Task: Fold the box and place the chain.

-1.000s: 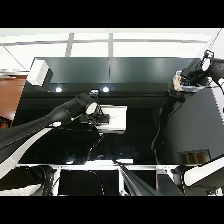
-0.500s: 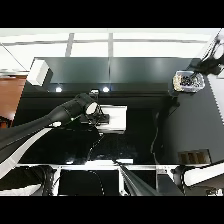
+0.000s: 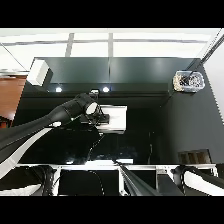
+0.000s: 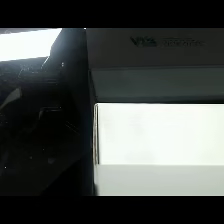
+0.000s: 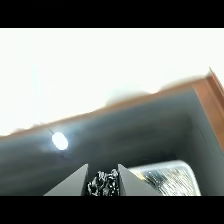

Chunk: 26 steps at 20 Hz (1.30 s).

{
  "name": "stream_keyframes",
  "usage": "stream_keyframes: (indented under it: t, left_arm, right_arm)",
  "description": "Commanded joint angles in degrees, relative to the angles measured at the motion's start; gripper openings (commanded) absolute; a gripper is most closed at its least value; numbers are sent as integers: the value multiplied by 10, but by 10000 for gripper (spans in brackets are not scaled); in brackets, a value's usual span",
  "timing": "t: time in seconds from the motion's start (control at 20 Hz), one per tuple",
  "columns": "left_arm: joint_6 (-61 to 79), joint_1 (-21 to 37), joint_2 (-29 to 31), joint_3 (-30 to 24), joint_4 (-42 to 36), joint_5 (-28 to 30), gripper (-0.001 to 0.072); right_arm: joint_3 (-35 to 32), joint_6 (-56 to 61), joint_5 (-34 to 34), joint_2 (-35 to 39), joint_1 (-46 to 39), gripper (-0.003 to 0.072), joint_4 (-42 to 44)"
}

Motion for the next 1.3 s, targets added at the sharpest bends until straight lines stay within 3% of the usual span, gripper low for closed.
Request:
stream_keyframes:
  t: [0.0,0.15,0.35,0.55,0.65,0.9,1.05,1.25]
  left_arm:
    - [0,0,0,0,0,0,31]
    - [0,0,0,0,0,0,31]
    - [0,0,0,0,0,0,31]
    - [0,0,0,0,0,0,31]
    - [0,0,0,0,0,0,32]
    - [0,0,0,0,0,0,31]
    - [0,0,0,0,0,0,31]
    - [0,0,0,0,0,0,31]
  right_arm:
    - [31,-43,34,61,0,15,96]
    - [37,-88,101,94,0,15,181]
    - [28,-129,241,103,38,17,258]
    - [-57,-164,298,103,143,18,261]
    - [-132,-204,282,102,196,18,285]
    - [-325,-250,164,99,278,17,400]
    - [-374,-269,153,93,289,17,457]
    - [-389,-290,139,85,309,17,535]
